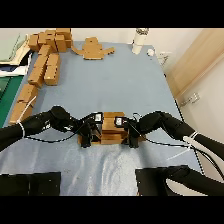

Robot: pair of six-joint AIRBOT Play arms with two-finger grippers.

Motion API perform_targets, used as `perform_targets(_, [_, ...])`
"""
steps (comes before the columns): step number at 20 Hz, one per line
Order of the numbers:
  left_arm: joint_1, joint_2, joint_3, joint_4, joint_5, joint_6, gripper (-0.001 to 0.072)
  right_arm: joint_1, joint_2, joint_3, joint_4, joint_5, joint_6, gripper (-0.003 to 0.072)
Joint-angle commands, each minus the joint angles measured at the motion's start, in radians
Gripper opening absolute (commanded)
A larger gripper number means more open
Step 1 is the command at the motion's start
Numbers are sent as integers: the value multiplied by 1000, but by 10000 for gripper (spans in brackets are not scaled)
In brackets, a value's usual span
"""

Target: Fold the box.

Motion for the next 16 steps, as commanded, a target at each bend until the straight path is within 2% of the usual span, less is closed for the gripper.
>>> perform_targets(1, [-3,-3,-1,-23,21,61,169,0,-1,0,0,0,0,508])
perform_targets(2, [-3,-3,-1,-24,21,76,104,0,-1,0,0,0,0,507])
perform_targets(9, [-37,-34,-3,-166,13,159,114,0,-1,0,0,0,0,508])
perform_targets(10, [-40,-38,-3,-161,15,159,136,0,-1,0,0,0,0,507])
perform_targets(11, [-40,-38,-5,-158,15,159,311,0,-1,0,0,0,0,508])
perform_targets(12, [-40,-38,-7,-158,14,158,427,0,-1,0,0,0,0,508])
perform_targets(16, [-40,-37,-7,-158,13,155,427,0,-1,0,0,0,0,508])
